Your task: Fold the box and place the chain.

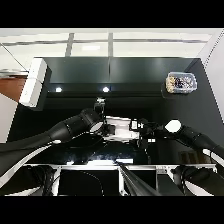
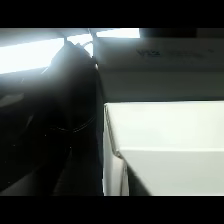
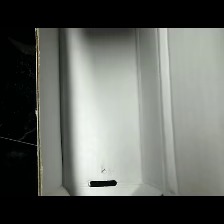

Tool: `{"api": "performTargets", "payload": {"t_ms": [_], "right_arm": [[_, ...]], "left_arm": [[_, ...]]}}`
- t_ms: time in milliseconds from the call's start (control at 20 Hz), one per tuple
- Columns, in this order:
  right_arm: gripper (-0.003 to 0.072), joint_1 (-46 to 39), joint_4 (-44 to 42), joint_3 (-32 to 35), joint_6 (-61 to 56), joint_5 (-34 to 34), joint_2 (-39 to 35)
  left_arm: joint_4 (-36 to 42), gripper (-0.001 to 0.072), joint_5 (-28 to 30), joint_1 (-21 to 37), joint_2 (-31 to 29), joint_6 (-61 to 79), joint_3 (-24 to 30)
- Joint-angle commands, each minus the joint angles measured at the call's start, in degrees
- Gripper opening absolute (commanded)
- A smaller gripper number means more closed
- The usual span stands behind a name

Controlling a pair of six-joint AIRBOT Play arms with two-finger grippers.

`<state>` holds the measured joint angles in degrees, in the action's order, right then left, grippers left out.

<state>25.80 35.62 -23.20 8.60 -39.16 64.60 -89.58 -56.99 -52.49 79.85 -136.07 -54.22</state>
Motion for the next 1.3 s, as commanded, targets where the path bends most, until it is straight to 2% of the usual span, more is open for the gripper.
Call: {"api": "performTargets", "payload": {"t_ms": [0,350,450,550,900,950,1050,1100,1250], "right_arm": [[0.0524,0.02,-0.02,0.02,0.00,-0.04,0.00],[0.0524,0.02,-0.02,0.02,0.00,-0.04,0.00],[0.0524,0.02,-0.02,0.02,-0.02,-0.07,0.00],[0.0524,0.02,-0.02,0.02,0.00,-0.04,0.02],[0.0525,0.02,-0.02,0.02,0.00,-0.02,0.00],[0.0524,0.02,-0.02,0.02,0.00,-0.02,0.00],[0.0524,0.02,-0.02,0.02,0.00,-0.02,0.00],[0.0524,0.02,-0.02,0.02,-0.02,-0.04,0.00],[0.0524,0.02,-0.02,0.02,0.00,-0.02,0.02]], "left_arm": [[-0.13,0.0345,1.60,-0.02,0.22,-1.03,-0.15],[-0.17,0.0329,0.92,0.02,2.82,-0.81,-2.69],[-0.20,0.0272,-1.95,0.00,4.07,-0.33,-3.39],[-0.17,0.0272,-3.39,-0.20,4.55,0.81,-3.67],[0.00,0.0260,-3.17,-0.42,4.61,0.44,-3.69],[-0.02,0.0143,-3.19,-0.42,4.70,-0.07,-3.69],[0.00,0.0062,-3.08,-0.44,4.81,-0.31,-3.69],[0.00,0.0032,-3.06,-0.44,4.81,-0.28,-3.69],[0.02,0.0032,-3.06,-0.44,4.81,-0.31,-3.69]]}}
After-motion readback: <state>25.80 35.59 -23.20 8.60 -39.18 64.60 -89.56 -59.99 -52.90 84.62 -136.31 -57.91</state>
